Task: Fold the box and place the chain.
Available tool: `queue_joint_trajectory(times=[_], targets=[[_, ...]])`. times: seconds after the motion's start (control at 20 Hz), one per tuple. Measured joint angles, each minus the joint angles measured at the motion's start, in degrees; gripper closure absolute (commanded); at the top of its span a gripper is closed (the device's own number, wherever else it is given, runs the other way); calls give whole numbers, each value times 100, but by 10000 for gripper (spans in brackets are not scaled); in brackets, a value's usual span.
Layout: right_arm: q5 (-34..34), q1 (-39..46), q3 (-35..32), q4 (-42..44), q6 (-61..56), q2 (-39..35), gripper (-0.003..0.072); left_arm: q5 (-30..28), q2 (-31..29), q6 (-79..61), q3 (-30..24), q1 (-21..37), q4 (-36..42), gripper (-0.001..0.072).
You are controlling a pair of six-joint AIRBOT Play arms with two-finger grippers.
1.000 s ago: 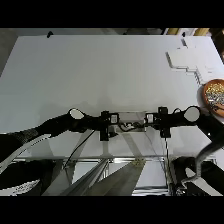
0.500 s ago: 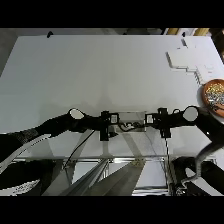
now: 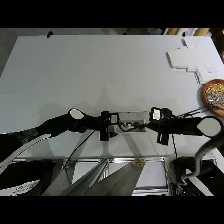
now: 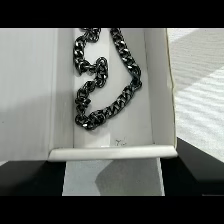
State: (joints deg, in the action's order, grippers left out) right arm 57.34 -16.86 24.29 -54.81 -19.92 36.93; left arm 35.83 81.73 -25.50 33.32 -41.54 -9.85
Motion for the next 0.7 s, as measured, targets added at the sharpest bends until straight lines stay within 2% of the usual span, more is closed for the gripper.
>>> queue_joint_trajectory(times=[0.2,0.4,0.45,0.5,0.7], targets=[[-957,-815,-4,1034,-404,4,664,0,0,2,0,0,0,365],[-2009,-1569,-4,1558,-535,444,658,0,0,0,0,0,0,365],[-2159,-1685,-7,1620,-551,579,566,0,0,0,0,0,0,365],[-2282,-1779,-7,1652,-562,708,508,0,0,0,0,0,0,365],[-2516,-1939,37,1574,-588,857,481,0,0,0,0,0,0,365]])
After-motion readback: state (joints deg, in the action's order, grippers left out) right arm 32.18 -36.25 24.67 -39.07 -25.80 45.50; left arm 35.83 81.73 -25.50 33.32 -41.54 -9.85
